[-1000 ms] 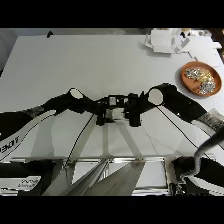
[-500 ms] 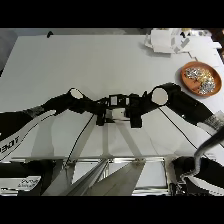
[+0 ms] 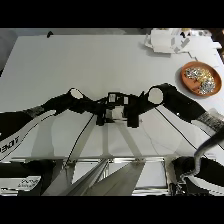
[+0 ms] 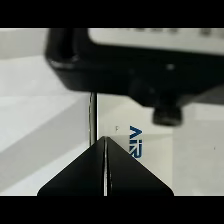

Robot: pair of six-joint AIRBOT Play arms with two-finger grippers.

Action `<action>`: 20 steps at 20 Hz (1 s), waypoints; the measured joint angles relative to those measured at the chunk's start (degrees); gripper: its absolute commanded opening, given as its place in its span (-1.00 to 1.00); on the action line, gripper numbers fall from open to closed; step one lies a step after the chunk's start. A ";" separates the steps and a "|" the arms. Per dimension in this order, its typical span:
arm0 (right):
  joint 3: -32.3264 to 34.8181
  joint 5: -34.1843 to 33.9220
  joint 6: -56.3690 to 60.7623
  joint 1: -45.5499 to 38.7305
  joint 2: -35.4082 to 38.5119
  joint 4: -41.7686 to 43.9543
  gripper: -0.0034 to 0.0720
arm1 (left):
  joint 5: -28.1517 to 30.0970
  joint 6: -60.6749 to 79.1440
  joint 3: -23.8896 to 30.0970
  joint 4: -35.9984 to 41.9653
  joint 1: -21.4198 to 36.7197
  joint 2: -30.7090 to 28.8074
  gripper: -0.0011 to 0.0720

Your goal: Fold the box and place the chain.

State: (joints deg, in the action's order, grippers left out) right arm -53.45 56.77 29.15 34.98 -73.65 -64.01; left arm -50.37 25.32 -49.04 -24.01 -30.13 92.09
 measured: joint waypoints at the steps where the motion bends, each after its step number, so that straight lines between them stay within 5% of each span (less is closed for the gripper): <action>1: 0.13 0.24 0.20 0.00 -0.15 0.00 -0.87 | 0.00 0.00 0.00 0.00 0.00 0.00 -0.28; 14: 4.46 -3.56 2.10 0.00 -0.24 -0.04 -0.87 | 0.02 0.04 0.00 0.00 0.00 0.00 -0.28; 20: 4.61 -3.98 8.72 0.00 6.25 -3.93 -0.87 | -0.04 -0.13 0.00 0.11 0.00 0.00 -0.28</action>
State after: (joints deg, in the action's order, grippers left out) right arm -48.84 52.80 37.87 34.98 -67.40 -67.94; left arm -50.41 25.19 -49.04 -23.90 -30.13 92.09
